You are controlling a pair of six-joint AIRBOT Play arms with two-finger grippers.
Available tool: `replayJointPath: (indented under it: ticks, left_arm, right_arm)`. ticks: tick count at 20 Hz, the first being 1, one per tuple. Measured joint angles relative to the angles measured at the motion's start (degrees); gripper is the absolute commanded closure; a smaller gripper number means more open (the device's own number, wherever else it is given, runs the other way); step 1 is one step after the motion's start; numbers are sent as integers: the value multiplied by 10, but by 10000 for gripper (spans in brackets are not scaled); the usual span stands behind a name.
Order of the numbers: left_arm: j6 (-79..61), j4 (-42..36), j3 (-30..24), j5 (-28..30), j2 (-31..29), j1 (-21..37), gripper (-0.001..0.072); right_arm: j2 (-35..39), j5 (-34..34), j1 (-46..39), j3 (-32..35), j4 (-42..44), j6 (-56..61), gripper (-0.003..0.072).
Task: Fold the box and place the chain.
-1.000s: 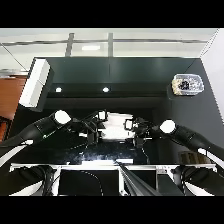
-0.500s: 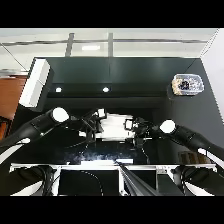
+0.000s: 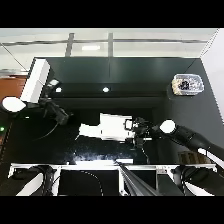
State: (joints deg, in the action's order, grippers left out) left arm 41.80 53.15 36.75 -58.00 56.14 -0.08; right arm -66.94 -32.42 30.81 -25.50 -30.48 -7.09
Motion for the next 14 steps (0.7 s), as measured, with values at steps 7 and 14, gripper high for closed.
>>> replayJointPath:
  ticks: [7,14]
  left_arm:
    - [274,-9,-73,-38,21,111,679]
    - [287,-105,-98,-50,148,66,680]
  right_arm:
    - [0,0,0,0,0,0,579]
    - [0,0,0,0,0,0,579]
